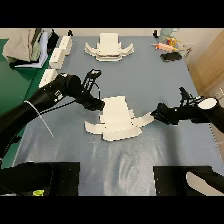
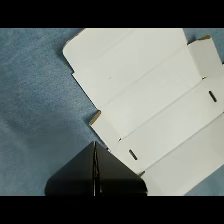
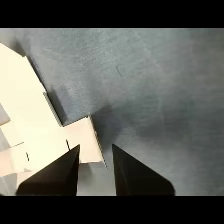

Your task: Fold the box.

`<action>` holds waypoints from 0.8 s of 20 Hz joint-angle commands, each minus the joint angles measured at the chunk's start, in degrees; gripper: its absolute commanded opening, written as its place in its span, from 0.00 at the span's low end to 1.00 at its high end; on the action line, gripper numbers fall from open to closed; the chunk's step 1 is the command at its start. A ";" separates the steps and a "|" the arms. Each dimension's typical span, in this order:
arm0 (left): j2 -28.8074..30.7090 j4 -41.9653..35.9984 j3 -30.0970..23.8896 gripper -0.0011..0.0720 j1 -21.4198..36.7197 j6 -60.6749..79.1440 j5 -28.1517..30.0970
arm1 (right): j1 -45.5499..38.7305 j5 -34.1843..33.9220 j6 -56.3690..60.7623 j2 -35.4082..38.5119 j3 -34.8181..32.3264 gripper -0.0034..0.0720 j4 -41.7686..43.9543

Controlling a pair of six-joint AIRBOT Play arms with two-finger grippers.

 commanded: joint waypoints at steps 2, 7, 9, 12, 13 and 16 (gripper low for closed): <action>0.04 0.00 0.00 0.04 -0.02 0.02 1.03 | -1.05 11.23 -8.68 -10.27 8.00 0.47 0.63; 0.04 0.00 0.00 0.04 -0.02 -0.15 0.90 | -0.31 20.39 -11.52 -19.98 13.75 0.47 2.10; 0.04 -0.07 0.00 0.04 -0.02 -0.66 0.59 | 0.68 20.59 -11.56 -22.10 13.99 0.44 2.05; 0.04 -0.20 0.02 0.04 -0.02 -1.68 -0.50 | 2.64 20.06 -13.09 -23.82 14.01 0.30 2.14; 0.04 -0.20 0.13 0.04 -0.02 -1.66 -1.31 | 3.06 19.54 -14.27 -23.82 14.12 0.20 2.34; 0.07 -0.20 1.03 0.53 0.85 -1.66 -4.42 | 3.39 19.32 -19.91 -23.69 14.14 0.05 7.15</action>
